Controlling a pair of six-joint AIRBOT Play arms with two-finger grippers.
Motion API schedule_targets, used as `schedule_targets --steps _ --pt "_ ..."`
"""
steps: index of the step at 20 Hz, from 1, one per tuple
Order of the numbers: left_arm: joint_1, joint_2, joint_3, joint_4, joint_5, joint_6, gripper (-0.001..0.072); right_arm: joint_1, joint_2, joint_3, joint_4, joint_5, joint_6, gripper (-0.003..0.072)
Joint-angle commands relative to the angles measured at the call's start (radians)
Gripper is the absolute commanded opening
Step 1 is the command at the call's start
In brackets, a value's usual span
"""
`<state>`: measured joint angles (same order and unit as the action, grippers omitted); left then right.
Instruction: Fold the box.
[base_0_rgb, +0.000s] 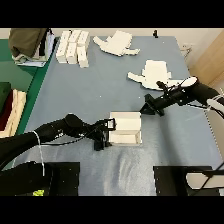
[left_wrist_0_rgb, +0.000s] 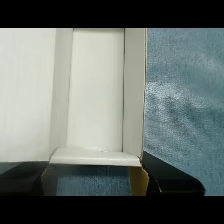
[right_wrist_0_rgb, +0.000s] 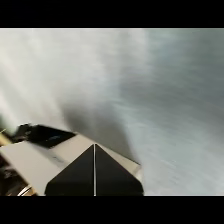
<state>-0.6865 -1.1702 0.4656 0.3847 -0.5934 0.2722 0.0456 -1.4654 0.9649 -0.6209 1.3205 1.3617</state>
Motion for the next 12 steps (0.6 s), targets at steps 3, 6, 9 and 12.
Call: schedule_targets --steps 3,6,9,12 --pt "0.0 0.0 0.001 0.0 0.0 0.0 0.047 0.053 -0.119 0.081 0.203 0.287 -0.243 0.0004" --pt "0.0 0.0 0.001 0.0 0.0 0.0 0.047 0.125 -0.058 0.079 0.084 0.331 -0.262 0.0004" --pt "0.0 0.0 0.001 0.0 0.0 0.0 0.047 0.231 0.034 0.039 -0.124 0.275 -0.262 0.0004" --pt "0.0 0.0 0.001 0.0 0.0 0.0 0.047 0.337 0.15 -0.045 -0.173 0.183 -0.269 0.0004"
